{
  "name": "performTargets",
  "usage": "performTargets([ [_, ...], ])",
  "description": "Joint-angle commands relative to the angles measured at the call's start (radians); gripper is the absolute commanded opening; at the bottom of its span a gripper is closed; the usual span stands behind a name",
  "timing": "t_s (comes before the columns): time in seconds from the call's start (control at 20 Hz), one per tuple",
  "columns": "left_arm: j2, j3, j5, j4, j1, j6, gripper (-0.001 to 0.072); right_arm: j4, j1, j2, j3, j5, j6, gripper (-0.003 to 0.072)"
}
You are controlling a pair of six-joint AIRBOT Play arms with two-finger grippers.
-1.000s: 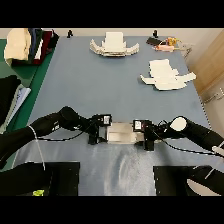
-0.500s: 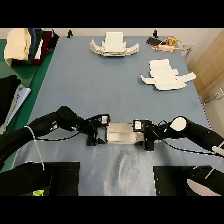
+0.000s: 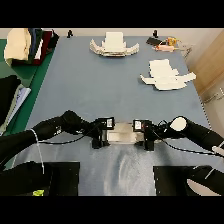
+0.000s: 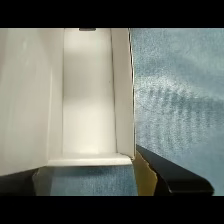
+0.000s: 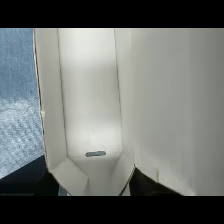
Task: Fold the box.
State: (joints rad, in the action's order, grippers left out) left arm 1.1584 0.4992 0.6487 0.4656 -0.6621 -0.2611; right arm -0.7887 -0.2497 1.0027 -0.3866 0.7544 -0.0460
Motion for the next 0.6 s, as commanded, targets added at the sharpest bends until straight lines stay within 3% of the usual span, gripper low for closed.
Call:
performTargets([
  [0.0, 0.026, -0.009, -0.039, -0.019, -0.018, 0.000, 0.0693, 0.000, 0.000, 0.000, 0.000, 0.000, 0.000, 0.0503],
  [0.55, 0.037, -0.008, -0.057, -0.016, -0.016, 0.029, 0.0691, 0.000, 0.000, 0.000, 0.000, 0.000, 0.000, 0.0503],
])
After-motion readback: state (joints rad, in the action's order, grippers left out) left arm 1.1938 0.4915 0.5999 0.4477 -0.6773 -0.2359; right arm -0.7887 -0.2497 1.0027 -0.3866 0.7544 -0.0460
